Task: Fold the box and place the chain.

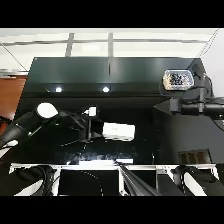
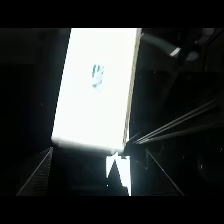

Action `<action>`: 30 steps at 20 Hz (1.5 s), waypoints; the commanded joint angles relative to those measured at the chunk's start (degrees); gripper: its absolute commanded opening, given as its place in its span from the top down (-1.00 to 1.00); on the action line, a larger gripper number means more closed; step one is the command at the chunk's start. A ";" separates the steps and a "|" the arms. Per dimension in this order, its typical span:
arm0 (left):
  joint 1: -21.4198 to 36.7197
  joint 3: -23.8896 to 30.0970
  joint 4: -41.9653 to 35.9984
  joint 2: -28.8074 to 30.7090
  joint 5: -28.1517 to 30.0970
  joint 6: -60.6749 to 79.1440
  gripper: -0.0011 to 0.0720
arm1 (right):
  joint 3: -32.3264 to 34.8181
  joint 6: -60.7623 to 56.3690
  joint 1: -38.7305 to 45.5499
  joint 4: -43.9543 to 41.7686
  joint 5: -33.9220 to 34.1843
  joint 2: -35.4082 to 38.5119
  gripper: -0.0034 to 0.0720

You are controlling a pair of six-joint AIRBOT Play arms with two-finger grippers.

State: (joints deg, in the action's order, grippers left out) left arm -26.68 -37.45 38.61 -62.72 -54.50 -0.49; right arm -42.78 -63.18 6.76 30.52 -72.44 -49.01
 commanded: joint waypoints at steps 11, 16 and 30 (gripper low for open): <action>-11.10 -13.55 -0.31 -16.92 1.57 -5.55 -0.96 | -0.09 -0.72 3.37 1.51 -0.22 1.07 0.88; -11.10 -13.55 -0.33 -17.22 2.21 -5.55 -0.96 | -0.09 -0.70 3.34 1.38 -0.33 1.07 0.88; -14.03 -13.53 0.20 -19.96 7.61 -5.84 -0.96 | -0.09 -0.70 3.34 1.38 0.26 1.07 0.87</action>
